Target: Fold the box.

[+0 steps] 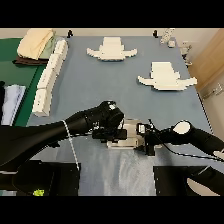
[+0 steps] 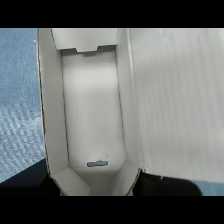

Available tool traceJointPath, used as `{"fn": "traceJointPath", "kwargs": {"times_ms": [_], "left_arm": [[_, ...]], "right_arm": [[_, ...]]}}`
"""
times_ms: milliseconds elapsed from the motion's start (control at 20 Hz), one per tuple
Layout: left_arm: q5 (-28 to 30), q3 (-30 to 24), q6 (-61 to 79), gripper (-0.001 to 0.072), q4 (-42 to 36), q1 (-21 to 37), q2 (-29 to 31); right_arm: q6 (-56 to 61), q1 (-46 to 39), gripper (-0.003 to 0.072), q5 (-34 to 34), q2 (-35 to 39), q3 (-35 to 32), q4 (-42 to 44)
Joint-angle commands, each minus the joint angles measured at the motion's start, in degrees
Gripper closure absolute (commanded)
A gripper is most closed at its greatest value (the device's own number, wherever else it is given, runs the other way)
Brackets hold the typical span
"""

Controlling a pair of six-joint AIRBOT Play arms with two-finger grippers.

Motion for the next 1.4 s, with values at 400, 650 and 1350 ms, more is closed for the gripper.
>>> {"fn": "traceJointPath", "kwargs": {"times_ms": [400,650,1350], "left_arm": [[0.1,0.1,-1.5,0.0502,1.0,0.0,-2.7],[-0.2,0.1,-4.1,0.0502,3.0,-0.1,-4.8],[1.9,0.1,-5.6,0.0695,3.1,-0.2,-7.0]], "right_arm": [[0.0,0.0,0.0196,0.0,0.0,0.0,0.0],[0.0,0.0,0.0197,0.0,0.0,0.0,0.0],[0.0,0.0,0.0197,0.0,0.0,0.0,0.0]]}}
